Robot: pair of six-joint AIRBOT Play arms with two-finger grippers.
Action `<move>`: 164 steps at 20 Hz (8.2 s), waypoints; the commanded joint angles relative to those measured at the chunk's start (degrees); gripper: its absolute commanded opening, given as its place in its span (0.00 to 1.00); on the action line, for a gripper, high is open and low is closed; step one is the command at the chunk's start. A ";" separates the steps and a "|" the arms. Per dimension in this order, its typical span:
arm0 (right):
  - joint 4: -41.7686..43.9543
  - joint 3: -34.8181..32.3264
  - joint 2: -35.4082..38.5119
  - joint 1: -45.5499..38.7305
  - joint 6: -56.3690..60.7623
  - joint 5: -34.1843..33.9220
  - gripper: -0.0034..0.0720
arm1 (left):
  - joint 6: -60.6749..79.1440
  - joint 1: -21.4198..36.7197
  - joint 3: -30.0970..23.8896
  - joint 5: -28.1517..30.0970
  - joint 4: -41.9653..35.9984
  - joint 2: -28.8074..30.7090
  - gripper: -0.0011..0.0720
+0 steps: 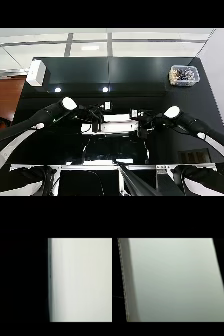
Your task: Fold the box and place the chain.
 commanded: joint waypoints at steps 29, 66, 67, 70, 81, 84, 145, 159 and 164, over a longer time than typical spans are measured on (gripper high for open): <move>-1.31 0.04 -0.68 1.33 -1.25 -1.81 0.98 | -0.04 0.02 0.04 -0.09 0.02 -0.22 0.05; -1.05 0.04 -0.68 1.40 0.81 -2.93 0.21 | -41.42 3.61 0.90 6.62 -4.55 3.13 0.05; -1.05 0.04 -0.68 1.38 0.81 -2.95 0.21 | -42.27 3.61 1.33 2.51 -2.21 1.33 0.05; -1.05 0.04 -0.68 1.38 0.81 -2.95 0.21 | -42.25 3.48 1.44 -2.84 -1.07 -2.16 0.05; -1.05 0.04 -0.68 1.38 0.81 -2.95 0.21 | -42.23 5.51 4.13 -2.82 9.16 16.39 0.04; -1.05 0.04 -0.68 1.40 0.81 -2.95 0.21 | -38.25 4.26 -3.02 -3.72 12.46 24.37 0.05; -1.03 0.04 -0.68 1.40 0.85 -2.95 0.21 | -10.12 -2.71 -9.29 6.05 6.19 10.97 0.31; -1.03 0.04 -0.68 1.40 0.85 -2.95 0.21 | -7.52 -2.71 -9.22 7.43 -6.69 5.57 0.07; -1.03 0.04 -0.68 1.40 0.85 -2.95 0.21 | -7.50 -2.69 -8.61 7.28 -6.36 5.64 0.51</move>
